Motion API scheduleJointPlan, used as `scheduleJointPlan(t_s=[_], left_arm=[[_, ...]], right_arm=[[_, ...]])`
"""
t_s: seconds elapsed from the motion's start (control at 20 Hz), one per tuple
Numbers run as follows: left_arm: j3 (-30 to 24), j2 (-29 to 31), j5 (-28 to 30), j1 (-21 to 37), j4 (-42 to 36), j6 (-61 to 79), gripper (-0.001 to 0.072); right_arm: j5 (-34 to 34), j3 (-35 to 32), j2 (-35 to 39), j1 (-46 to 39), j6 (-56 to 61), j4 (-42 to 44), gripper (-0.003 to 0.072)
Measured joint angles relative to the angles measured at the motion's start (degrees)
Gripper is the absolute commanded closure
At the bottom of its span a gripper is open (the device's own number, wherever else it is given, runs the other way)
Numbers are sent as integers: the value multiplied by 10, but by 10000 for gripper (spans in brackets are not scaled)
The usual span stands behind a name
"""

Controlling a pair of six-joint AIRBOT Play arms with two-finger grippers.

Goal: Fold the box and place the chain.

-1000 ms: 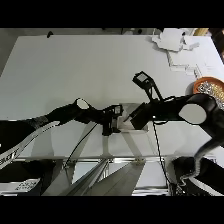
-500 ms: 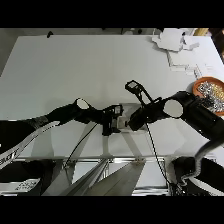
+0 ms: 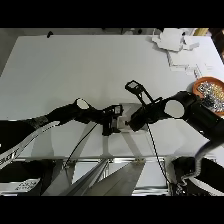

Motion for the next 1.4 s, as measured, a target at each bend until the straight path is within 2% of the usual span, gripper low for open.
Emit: scheduleJointPlan(t_s=[0.15, 0.25, 0.45, 0.7, 0.9, 0.95, 1.0, 1.05, 1.4], left_arm=[[0, 0, 0, 0, 0, 0, 499], [0, 0, 0, 0, 0, 0, 499], [0, 0, 0, 0, 0, 0, 499], [0, 0, 0, 0, 0, 0, 499], [0, 0, 0, 0, 0, 0, 499], [0, 0, 0, 0, 0, 0, 499], [0, 0, 0, 0, 0, 0, 499], [0, 0, 0, 0, 0, 0, 499], [0, 0, 0, 0, 0, 0, 499]], right_arm=[[16, 9, 37, -36, 0, -21, 593], [37, 12, 63, -77, -1, -47, 651], [65, 14, 80, -185, -1, -111, 667], [65, 7, 32, -322, 19, -145, 667], [44, -20, -20, -371, 35, -154, 664], [35, -27, -29, -376, 38, -154, 620], [23, -34, -36, -380, 40, -154, 536], [15, -39, -42, -383, 40, -154, 484], [-17, -51, -54, -389, 44, -158, 482]])
